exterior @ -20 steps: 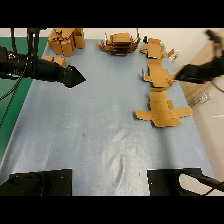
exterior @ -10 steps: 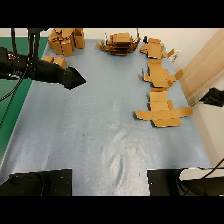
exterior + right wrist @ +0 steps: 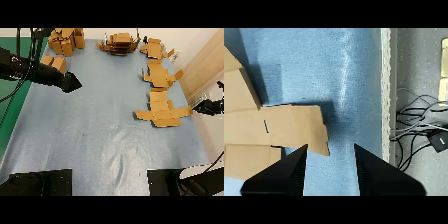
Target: Fold the box.
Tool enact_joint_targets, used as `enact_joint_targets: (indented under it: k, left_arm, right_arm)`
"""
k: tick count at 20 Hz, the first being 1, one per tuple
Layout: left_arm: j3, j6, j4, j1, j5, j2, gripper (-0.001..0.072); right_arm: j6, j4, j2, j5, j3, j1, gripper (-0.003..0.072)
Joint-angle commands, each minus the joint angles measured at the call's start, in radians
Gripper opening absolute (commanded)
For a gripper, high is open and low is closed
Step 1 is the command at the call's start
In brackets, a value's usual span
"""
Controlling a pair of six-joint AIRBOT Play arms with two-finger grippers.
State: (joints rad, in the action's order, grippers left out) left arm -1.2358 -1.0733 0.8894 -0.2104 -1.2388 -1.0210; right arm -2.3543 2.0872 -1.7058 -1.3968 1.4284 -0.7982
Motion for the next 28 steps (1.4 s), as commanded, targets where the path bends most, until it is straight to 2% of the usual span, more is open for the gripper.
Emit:
enact_joint_targets:
  k: [1, 10, 11, 12, 13, 16, 19, 23, 25, 28]
  left_arm:
    - [0.0, -0.01, 0.032, 0.0, 0.002, -0.015, 0.0675]
    - [0.0, -0.02, 0.032, 0.0, -0.01, -0.02, 0.0675]
    - [0.0, -0.02, 0.032, 0.0, -0.01, -0.019, 0.0675]
    - [0.0, -0.02, 0.032, 0.0, -0.011, -0.019, 0.0675]
    - [0.0, -0.02, 0.031, 0.0, -0.011, -0.019, 0.0675]
    - [0.0, -0.019, 0.027, 0.0, 0.004, -0.019, 0.0675]
    - [0.0, -0.021, 0.02, 0.0, 0.044, -0.019, 0.0675]
    - [0.0, -0.025, 0.009, 0.01, 0.077, -0.019, 0.0675]
    - [0.0, -0.044, 0.008, 0.043, 0.066, -0.013, 0.0675]
    - [0.0, -0.044, -0.024, 0.137, 0.071, -0.011, 0.0675]
  right_arm:
    - [-0.074, 0.025, -0.023, 0.006, 0.0, -0.003, 0.0473]
    - [-0.134, 0.093, -0.103, -0.006, 0.0, 0.063, 0.0467]
    - [-0.135, 0.091, -0.104, -0.001, 0.0, 0.072, 0.0365]
    - [-0.134, 0.086, -0.103, 0.004, 0.005, 0.077, 0.0137]
    - [-0.13, 0.079, -0.101, -0.007, 0.018, 0.077, 0.0009]
    - [0.021, 0.111, -0.044, -0.075, 0.034, 0.08, 0.0007]
    - [0.187, 0.216, 0.096, -0.156, 0.034, 0.114, 0.0007]
    - [0.349, 0.469, 0.333, -0.249, 0.034, 0.269, 0.0007]
    - [0.398, 0.499, 0.445, -0.219, 0.033, 0.402, 0.0006]
    - [0.412, 0.571, 0.541, -0.023, -0.021, 0.621, 0.0006]
